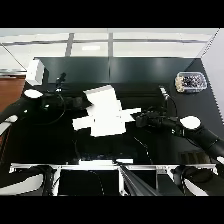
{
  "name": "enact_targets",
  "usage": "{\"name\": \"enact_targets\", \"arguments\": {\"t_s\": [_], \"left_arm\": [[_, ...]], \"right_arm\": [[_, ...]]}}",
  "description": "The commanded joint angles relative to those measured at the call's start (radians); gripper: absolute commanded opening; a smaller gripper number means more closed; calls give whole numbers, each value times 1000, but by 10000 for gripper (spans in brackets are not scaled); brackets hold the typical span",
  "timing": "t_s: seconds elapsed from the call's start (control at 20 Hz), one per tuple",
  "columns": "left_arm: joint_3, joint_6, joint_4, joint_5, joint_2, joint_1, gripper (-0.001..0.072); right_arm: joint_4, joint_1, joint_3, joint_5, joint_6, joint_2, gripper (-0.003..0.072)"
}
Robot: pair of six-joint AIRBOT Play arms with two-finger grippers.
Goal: Fold the box and place the chain.
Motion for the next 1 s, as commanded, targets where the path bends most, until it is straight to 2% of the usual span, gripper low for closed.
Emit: {"name": "enact_targets", "arguments": {"t_s": [0.0,0.15,0.25,0.4,0.45,0.5,0.55,0.6,0.65,0.7,0.75,0.8,0.85,0.9,0.95], "left_arm": [[112,121,-33,-124,-146,-56,706],[210,285,-26,-369,-253,-59,679],[257,307,24,-473,-294,-46,555],[306,307,182,-489,-303,-44,477],[319,307,209,-490,-303,-46,412],[330,322,211,-494,-303,-46,345],[341,333,206,-496,-303,-46,344],[350,334,203,-496,-303,-46,322],[356,343,202,-497,-303,-47,262],[357,348,202,-496,-303,-47,259],[357,348,202,-496,-303,-47,193],[357,348,202,-497,-303,-47,152],[357,348,202,-497,-303,-47,151],[357,348,200,-497,-303,-47,85],[357,348,199,-498,-303,-47,29]], "right_arm": [[0,25,-2,-31,7,2,13],[0,25,-2,-31,10,2,13],[0,25,-2,-31,10,2,13],[-1,25,-2,-31,9,2,13],[-2,25,-2,-31,9,2,13],[-3,25,-2,-31,9,2,13],[-9,25,-2,-31,9,2,13],[-43,25,-1,-29,9,2,13],[-76,25,-1,-29,9,2,14],[-94,25,-1,-29,10,2,14],[-96,25,-1,-27,10,2,14],[-96,25,-2,-27,10,2,14],[-97,24,-1,-27,10,2,14],[-97,25,-1,-28,10,2,15],[-96,24,-1,-28,10,2,85]]}}
